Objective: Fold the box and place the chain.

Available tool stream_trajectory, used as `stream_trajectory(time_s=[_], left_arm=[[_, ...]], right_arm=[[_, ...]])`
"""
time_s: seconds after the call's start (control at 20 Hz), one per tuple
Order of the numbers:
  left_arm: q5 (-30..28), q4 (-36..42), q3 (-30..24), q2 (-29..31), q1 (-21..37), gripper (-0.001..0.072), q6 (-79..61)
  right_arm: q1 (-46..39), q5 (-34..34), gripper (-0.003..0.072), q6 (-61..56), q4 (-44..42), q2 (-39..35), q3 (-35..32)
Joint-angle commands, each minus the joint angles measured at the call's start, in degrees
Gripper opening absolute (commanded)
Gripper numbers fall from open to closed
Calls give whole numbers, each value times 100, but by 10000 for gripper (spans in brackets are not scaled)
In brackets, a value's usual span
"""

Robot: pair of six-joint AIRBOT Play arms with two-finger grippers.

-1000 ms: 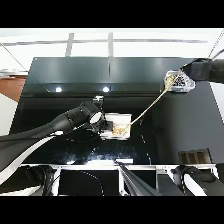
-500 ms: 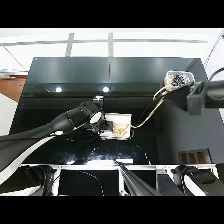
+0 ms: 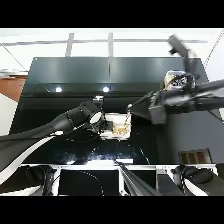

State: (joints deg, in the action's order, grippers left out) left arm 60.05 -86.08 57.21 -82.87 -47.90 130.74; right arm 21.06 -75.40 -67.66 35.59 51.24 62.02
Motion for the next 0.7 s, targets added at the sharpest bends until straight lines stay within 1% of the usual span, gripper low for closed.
stream_trajectory(time_s=[0.0,0.1,0.2,0.35,0.55,0.65], left_arm=[[0,2,4,2,-2,33,0],[7,2,4,2,-2,33,-2],[7,2,4,2,-2,33,-2],[4,2,4,2,-2,33,-2],[17,2,4,2,-2,33,-2],[26,2,4,2,-2,33,-2]], right_arm=[[299,492,47,35,356,444,-339],[299,678,47,15,546,682,-645],[299,765,48,17,562,846,-925],[297,1043,48,9,634,907,-1307],[280,1270,48,-22,850,905,-1436],[107,1399,48,-24,839,903,-1425]])
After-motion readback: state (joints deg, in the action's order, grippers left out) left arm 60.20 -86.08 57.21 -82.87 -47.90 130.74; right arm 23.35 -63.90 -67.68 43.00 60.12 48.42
